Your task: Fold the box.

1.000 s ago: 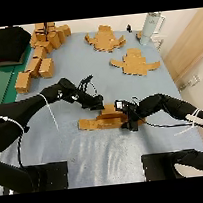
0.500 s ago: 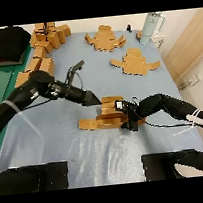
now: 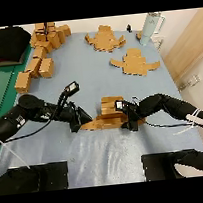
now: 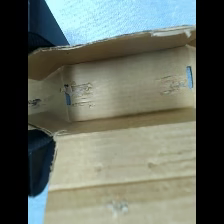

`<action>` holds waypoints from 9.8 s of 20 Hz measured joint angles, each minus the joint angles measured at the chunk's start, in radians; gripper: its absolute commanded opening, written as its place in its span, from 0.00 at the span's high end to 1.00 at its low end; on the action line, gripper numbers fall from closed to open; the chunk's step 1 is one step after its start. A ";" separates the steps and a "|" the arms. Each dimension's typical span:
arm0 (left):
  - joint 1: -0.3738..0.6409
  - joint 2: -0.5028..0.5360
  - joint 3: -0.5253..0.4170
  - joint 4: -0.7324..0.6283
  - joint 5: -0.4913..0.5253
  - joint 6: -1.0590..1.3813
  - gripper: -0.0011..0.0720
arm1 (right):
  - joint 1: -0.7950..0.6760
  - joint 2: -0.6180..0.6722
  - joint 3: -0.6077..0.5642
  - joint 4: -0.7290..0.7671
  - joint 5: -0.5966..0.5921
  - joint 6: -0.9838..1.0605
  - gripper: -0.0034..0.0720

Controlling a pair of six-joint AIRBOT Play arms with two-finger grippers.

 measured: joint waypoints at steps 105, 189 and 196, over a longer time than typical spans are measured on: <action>-0.291 -0.126 0.114 0.301 0.322 -1.205 0.40 | 0.000 0.000 0.000 -0.011 0.000 0.000 0.25; -0.585 -0.581 0.615 0.951 -0.005 -2.125 0.34 | 0.000 0.000 0.000 -0.011 0.000 0.000 0.25; -0.585 -0.581 0.616 0.946 0.007 -2.124 0.34 | 0.000 0.000 0.000 -0.012 0.000 0.000 0.25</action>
